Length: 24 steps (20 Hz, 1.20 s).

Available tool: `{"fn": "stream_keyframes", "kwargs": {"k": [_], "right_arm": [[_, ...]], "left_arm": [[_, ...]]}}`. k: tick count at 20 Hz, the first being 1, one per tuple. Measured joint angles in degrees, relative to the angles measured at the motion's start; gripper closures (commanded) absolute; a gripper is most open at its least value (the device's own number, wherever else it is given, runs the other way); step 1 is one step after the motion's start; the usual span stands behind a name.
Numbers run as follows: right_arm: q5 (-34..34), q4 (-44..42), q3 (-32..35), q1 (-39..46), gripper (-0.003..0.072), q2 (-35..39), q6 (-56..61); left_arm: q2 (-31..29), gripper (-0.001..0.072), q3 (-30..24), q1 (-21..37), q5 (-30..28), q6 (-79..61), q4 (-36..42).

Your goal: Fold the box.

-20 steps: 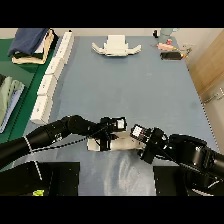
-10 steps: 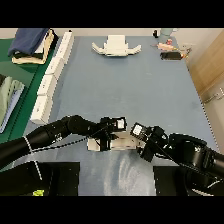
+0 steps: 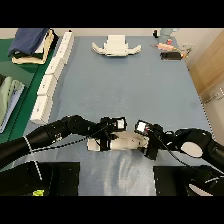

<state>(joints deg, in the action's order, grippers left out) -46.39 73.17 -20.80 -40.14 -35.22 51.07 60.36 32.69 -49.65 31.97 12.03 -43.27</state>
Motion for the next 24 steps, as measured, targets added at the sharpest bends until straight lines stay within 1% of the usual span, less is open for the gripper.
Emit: {"fn": "stream_keyframes", "kwargs": {"k": [2, 4, 7, 10, 16, 19, 24], "right_arm": [[-1.7, -7.4, 0.0, 5.3, -0.0034, -1.4, -10.9], [-3.2, -12.9, 0.1, 9.0, -0.0034, -3.6, -19.7], [-3.1, -18.1, 0.1, 11.5, -0.0034, -7.1, -28.0], [-2.0, -20.5, 0.1, 12.5, -0.0034, -9.6, -31.5], [-2.2, -19.5, 0.1, 13.0, -0.0034, -9.7, -33.8], [-2.7, -19.9, 0.1, 13.1, -0.0034, -11.0, -35.1], [-3.5, -25.3, 0.5, 16.0, -0.0034, -14.0, -42.1]], "left_arm": [[0.0, 0.0695, 0.0, 0.0, 0.0, 0.0, 0.0], [0.0, 0.0695, 0.0, 0.0, 0.0, 0.0, 0.0], [0.0, 0.0695, 0.0, 0.0, 0.0, 0.0, 0.0], [0.0, 0.0695, 0.0, 0.0, 0.0, 0.0, 0.0], [0.0, 0.0695, 0.0, 0.0, 0.0, 0.0, 0.0], [0.0, 0.0695, 0.0, 0.0, 0.0, 0.0, 0.0], [0.0, 0.0695, 0.0, 0.0, 0.0, 0.0, 0.0]]}}
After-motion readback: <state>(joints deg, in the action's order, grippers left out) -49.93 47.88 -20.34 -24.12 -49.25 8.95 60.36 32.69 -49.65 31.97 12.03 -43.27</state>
